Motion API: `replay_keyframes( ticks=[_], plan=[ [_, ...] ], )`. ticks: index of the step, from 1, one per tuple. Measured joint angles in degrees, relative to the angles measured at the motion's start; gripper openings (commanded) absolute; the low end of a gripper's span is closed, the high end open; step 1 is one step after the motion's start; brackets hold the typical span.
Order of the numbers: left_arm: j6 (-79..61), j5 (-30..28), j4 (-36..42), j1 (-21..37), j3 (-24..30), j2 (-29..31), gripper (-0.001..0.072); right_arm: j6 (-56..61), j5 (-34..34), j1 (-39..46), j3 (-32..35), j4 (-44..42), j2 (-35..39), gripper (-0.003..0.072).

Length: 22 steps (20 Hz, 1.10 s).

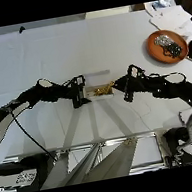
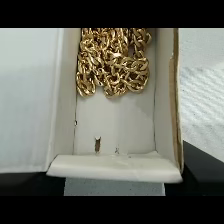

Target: Fold the box and place the chain.

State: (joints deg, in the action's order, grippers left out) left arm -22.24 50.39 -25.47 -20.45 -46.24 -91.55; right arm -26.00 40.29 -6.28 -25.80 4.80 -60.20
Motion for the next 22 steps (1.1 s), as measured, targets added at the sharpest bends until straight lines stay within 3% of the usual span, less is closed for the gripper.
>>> replay_keyframes(
  ticks=[2, 3, 8, 10, 13, 16, 19, 22],
  plan=[
    [0.0, 0.0, 0.0, 0.0, 0.0, 0.0, 0.0255, 1.6, -0.8, -2.1, -0.6, -0.8, -1.8, 0.0295],
    [0.0, 0.0, 0.0, 0.0, 0.0, 0.0, 0.0255, 2.5, -1.6, -3.5, -1.0, -1.0, -2.7, 0.0315],
    [0.0, 0.0, 0.0, 0.0, 0.0, 0.0, 0.0255, 7.3, -3.1, -8.4, -5.0, -0.1, -4.7, 0.0312],
    [0.0, 0.0, 0.0, 0.0, 0.0, 0.0, 0.0255, 14.0, -1.5, -9.1, -9.2, 5.8, -5.2, 0.0253],
    [0.0, 0.0, 0.0, 0.0, 0.0, 0.0, 0.0255, 29.2, 5.9, -7.7, -19.0, 20.6, -7.7, 0.0171],
    [0.0, 0.0, 0.0, 0.0, 0.0, 0.0, 0.0255, 46.4, 17.4, -4.9, -32.5, 32.3, -13.5, 0.0172],
    [0.0, 0.0, 0.0, 0.0, 0.0, 0.0, 0.0255, 59.6, 25.4, -3.3, -45.6, 37.4, -20.0, 0.0172],
    [0.0, 0.0, 0.0, 0.0, 0.0, 0.0, 0.0255, 69.3, 26.8, -2.6, -54.6, 39.2, -26.2, 0.0178]
  ],
)
